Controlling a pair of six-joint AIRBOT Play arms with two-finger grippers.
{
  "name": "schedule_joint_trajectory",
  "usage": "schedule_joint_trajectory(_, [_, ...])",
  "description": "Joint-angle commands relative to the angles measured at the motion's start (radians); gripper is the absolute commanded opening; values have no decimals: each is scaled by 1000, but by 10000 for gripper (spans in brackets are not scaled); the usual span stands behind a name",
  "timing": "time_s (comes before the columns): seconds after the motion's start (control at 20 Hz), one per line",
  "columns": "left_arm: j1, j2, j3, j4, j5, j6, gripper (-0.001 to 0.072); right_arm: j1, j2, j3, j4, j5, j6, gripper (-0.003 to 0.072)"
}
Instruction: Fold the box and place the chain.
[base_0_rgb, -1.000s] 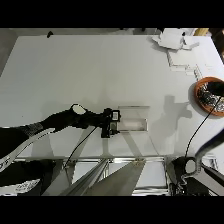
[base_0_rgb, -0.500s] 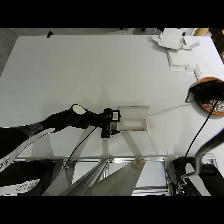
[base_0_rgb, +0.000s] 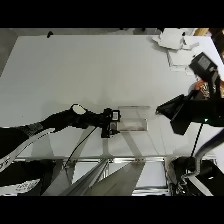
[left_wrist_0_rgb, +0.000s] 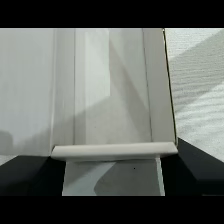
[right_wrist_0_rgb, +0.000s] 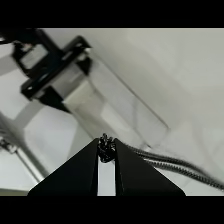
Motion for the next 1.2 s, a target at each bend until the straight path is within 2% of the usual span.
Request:
schedule_joint_trajectory(0.0, [0, 0, 0, 0, 0, 0, 206, 162, -13, -45, 8, -109, -1, 20])
schedule_joint_trajectory(0.15, [0, 0, 0, 0, 0, 0, 206, 236, -70, -89, 10, -186, -1, 20])
schedule_joint_trajectory(0.45, [0, 0, 0, 0, 0, 0, 206, 340, -288, -106, 5, -304, -16, 20])
schedule_joint_trajectory(0.75, [0, 0, 0, 0, 0, 0, 206, 340, -402, -106, -87, -277, -11, 25])
schedule_joint_trajectory(0.8, [0, 0, 0, 0, 0, 0, 206, 339, -400, -105, -106, -268, -11, 95])
schedule_joint_trajectory(0.9, [0, 0, 0, 0, 0, 0, 206, 322, -383, -97, -139, -217, -11, 330])
schedule_joint_trajectory(1.05, [0, 0, 0, 0, 0, 0, 206, 243, -306, -68, -174, -93, -84, 335])
schedule_joint_trajectory(1.15, [0, 0, 0, 0, 0, 0, 206, 175, -238, -67, -204, 14, -340, 330])
